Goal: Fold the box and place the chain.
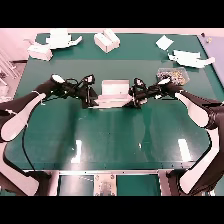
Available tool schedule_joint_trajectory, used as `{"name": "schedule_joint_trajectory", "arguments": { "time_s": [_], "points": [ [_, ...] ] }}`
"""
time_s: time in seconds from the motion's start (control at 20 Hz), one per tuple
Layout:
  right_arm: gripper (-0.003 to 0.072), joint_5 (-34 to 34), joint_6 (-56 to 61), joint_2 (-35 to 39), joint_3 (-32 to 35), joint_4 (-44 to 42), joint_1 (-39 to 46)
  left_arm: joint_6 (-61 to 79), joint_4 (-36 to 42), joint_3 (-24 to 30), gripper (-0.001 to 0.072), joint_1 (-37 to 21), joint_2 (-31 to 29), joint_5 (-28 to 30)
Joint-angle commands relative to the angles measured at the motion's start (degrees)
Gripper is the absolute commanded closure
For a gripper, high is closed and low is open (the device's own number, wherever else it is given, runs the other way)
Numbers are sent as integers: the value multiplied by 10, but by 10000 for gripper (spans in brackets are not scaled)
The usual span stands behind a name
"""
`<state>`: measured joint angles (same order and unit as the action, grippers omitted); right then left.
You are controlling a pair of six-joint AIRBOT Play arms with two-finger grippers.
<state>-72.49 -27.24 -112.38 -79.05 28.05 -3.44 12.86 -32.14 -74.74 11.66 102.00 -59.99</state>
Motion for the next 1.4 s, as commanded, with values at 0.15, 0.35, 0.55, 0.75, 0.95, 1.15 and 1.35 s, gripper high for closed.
{"name": "schedule_joint_trajectory", "arguments": {
  "time_s": [0.15,0.35,0.55,0.75,0.95,1.15,1.35],
  "points": [
    [125,0,0,0,0,0,0,10,-7,0,183,8,0,31],
    [125,0,0,0,0,0,0,11,-6,0,360,8,0,40],
    [125,0,0,0,0,0,0,11,-2,0,361,8,0,39],
    [125,0,0,0,0,0,0,11,-2,0,359,8,0,38],
    [125,0,0,0,0,0,0,29,-4,0,331,8,0,38],
    [125,0,0,0,0,0,0,50,-5,0,331,8,0,40],
    [125,0,0,0,0,0,0,71,-5,0,288,8,0,40]
  ]
}}
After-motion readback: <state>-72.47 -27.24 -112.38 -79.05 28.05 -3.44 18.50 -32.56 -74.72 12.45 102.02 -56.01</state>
